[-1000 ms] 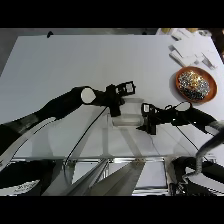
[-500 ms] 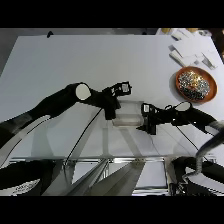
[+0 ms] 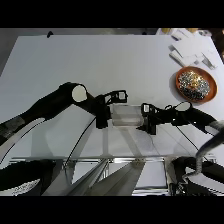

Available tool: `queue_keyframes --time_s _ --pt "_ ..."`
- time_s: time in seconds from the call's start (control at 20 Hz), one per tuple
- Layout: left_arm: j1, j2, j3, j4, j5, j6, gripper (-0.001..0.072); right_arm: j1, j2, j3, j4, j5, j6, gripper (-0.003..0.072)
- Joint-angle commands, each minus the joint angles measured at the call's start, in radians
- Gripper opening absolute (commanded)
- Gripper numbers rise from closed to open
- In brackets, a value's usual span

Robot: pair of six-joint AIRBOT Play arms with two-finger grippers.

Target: Fold the box and place the chain.

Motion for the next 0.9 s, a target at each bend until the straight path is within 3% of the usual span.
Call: queue_keyframes --time_s 0.0,0.15,0.25,0.4,0.5,0.85 --pt "0.006 -0.017 -0.042 0.06 -0.005 -0.007 0.0023 0.0 0.001 0.0 0.001 0.001 0.001 0.0255" --pt "0.027 -0.016 -0.098 0.066 0.002 0.087 0.0164 0.0 0.001 0.001 0.001 0.001 0.001 0.0255" --pt "0.033 -0.016 -0.121 0.062 0.021 0.211 0.0223 0.0 0.001 0.0 0.001 0.001 0.001 0.0255" --pt "0.035 -0.014 -0.124 0.037 0.073 0.301 0.0246 0.0 0.001 0.0 0.001 0.0 0.001 0.0255" --pt "0.045 -0.009 -0.124 -0.008 0.103 0.373 0.0343 0.0 0.001 0.0 0.001 0.0 0.001 0.0255" --pt "0.071 -0.005 -0.147 -0.056 0.178 0.496 0.0345 0.0 0.001 0.0 0.0 0.0 0.001 0.0255"
